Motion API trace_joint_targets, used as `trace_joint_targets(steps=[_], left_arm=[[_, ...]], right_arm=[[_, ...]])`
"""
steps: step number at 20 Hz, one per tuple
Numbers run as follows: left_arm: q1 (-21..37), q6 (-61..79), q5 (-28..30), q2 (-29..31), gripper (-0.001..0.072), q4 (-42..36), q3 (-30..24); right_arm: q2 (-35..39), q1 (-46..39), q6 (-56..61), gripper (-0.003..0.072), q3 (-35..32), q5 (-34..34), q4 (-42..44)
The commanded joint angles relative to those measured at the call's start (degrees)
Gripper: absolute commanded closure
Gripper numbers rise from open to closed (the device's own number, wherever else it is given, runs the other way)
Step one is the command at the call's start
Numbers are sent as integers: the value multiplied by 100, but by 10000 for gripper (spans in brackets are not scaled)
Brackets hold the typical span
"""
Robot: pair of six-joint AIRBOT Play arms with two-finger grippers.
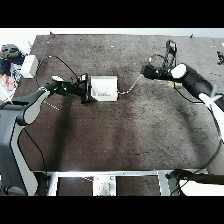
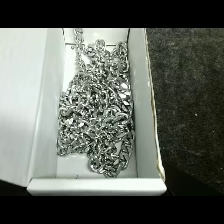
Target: Fold the box and place the chain.
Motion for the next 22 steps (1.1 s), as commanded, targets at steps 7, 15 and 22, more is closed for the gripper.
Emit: trace_joint_targets(steps=[7, 15, 22], left_arm=[[-2, 0, 2, 2, 359, 2, 4], [-2, 0, 2, 2, 359, 0, 4], [-2, 0, 2, 2, 359, 0, 4]], right_arm=[[1384, 1681, -271, 679, 72, -894, -13], [1051, 2166, -267, 679, 94, -1502, -11], [638, 2166, -251, 678, 94, -1499, -15]])
